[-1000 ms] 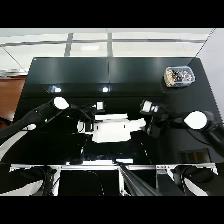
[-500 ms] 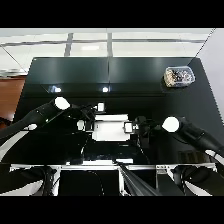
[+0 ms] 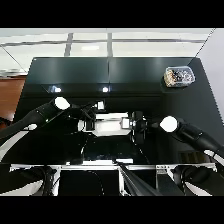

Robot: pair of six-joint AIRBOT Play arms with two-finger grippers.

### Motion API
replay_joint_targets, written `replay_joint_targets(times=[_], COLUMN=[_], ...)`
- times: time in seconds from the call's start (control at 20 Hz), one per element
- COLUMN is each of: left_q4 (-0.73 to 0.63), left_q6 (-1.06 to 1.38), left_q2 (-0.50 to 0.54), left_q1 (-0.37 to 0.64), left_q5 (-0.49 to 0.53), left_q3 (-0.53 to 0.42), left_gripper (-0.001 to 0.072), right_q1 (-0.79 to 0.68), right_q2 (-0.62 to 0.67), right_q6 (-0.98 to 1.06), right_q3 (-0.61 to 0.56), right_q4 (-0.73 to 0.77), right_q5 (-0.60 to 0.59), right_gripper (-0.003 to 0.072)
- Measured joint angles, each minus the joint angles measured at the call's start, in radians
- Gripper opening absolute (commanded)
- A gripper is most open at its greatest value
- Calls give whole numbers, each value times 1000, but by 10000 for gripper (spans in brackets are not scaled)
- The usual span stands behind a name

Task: Fold the box and place the chain.

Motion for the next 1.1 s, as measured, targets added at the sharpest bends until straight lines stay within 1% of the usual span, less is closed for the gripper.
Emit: replay_joint_targets(times=[0.3, 0.4, 0.5, 0.75, 1.1], left_q4=[0, 0, 0, 0, 0], left_q6=[-3, -2, -2, -2, -2], left_q2=[0, 0, 0, 0, 0], left_q1=[0, 0, 0, 0, 0], left_q5=[1, 1, 1, 0, -1], left_q3=[0, 0, 0, 0, 0], left_gripper=[27, 28, 28, 28, 28], right_q1=[-59, -69, -84, -132, -147], right_q2=[10, 1, -17, -98, -214], right_q6=[-56, -97, -158, -302, -368], right_q3=[11, 12, 13, 36, 53], right_q4=[21, 53, 117, 284, 335], right_q5=[-47, -56, -55, 34, 88], right_gripper=[701, 701, 701, 701, 701])
